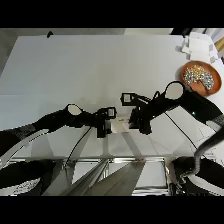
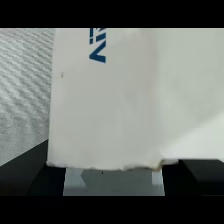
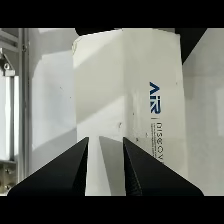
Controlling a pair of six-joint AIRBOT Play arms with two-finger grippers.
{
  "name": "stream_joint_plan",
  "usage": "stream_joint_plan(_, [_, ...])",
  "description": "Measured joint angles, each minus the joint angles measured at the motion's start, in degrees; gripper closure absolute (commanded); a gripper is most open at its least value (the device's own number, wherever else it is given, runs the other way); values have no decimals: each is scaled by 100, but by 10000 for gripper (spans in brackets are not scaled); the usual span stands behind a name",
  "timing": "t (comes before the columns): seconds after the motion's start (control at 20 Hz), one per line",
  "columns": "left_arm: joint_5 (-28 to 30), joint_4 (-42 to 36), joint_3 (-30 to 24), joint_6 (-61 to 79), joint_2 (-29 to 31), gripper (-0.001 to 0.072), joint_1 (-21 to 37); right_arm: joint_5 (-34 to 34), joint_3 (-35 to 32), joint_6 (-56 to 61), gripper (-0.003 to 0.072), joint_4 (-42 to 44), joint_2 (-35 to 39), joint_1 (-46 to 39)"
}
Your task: Fold the box and place the chain.
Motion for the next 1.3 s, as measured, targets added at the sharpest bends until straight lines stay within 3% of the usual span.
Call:
stream_joint_plan(0.55, [0, 4, 0, 7, 0, 678, 0, -560, -101, -20, 440, -452, 151, 258])
stream_joint_plan(0.65, [0, 2, 0, 4, 0, 678, 0, -629, -144, -20, 505, -479, 162, 262])
stream_joint_plan(0.95, [-2, -2, 0, -7, 0, 678, 0, -789, -199, -11, 522, -570, 190, 264])
stream_joint_plan(1.2, [-2, 2, 0, 2, 0, 678, 0, -970, -201, 24, 507, -595, 326, 278])
stream_joint_plan(1.3, [-2, 2, 0, 2, 0, 678, 0, -986, -201, 35, 440, -581, 378, 352])
